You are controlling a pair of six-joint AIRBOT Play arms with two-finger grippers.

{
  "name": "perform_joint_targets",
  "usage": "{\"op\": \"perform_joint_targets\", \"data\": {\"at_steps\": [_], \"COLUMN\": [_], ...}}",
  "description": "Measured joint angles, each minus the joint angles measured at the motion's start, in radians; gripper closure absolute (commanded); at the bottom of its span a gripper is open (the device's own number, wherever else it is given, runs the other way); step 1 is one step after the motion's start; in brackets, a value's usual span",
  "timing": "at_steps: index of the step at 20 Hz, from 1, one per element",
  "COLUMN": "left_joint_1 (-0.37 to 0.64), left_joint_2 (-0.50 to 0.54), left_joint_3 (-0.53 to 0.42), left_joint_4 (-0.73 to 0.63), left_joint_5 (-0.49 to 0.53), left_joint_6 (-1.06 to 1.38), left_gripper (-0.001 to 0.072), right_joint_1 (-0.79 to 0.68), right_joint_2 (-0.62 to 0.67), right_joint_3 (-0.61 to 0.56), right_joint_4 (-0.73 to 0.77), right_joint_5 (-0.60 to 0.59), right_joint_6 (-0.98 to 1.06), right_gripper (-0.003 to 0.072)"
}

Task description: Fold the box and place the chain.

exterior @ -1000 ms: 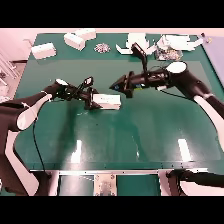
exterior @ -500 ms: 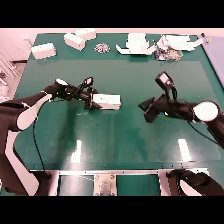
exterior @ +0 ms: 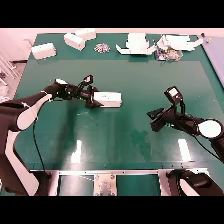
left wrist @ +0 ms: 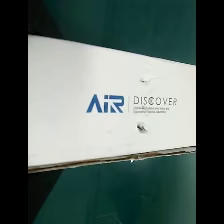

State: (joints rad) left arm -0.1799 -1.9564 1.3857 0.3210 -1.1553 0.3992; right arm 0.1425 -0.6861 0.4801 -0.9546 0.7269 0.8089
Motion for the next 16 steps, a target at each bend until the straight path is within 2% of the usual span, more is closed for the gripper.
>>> {"op": "perform_joint_targets", "data": {"at_steps": [2,3,4,5,8,11,16], "left_joint_1": [0.000,0.000,0.000,0.000,0.008,0.034,0.145], "left_joint_2": [0.000,0.000,0.000,0.000,0.006,0.039,0.154], "left_joint_3": [0.000,0.000,0.000,0.000,0.002,0.004,0.004], "left_joint_4": [-0.006,-0.008,-0.012,-0.016,-0.019,-0.018,0.003], "left_joint_5": [0.000,0.000,0.001,0.003,0.006,0.053,0.163], "left_joint_6": [0.000,0.000,0.000,-0.002,-0.025,-0.090,-0.250], "left_gripper": [0.0083,0.0211,0.0554,0.0693,0.0694,0.0697,0.0698], "right_joint_1": [-0.002,-0.002,-0.002,-0.002,-0.003,-0.003,-0.003], "right_joint_2": [0.002,0.002,0.003,0.004,0.004,0.004,0.004], "right_joint_3": [-0.004,-0.005,-0.006,-0.006,-0.007,-0.007,-0.007], "right_joint_4": [-0.002,-0.002,-0.003,-0.003,-0.004,-0.012,-0.020], "right_joint_5": [-0.002,-0.002,-0.002,-0.002,-0.002,-0.002,-0.003], "right_joint_6": [0.001,0.001,0.001,0.001,0.002,0.002,0.003], "right_gripper": [0.0685,0.0685,0.0685,0.0684,0.0685,0.0685,0.0684]}}
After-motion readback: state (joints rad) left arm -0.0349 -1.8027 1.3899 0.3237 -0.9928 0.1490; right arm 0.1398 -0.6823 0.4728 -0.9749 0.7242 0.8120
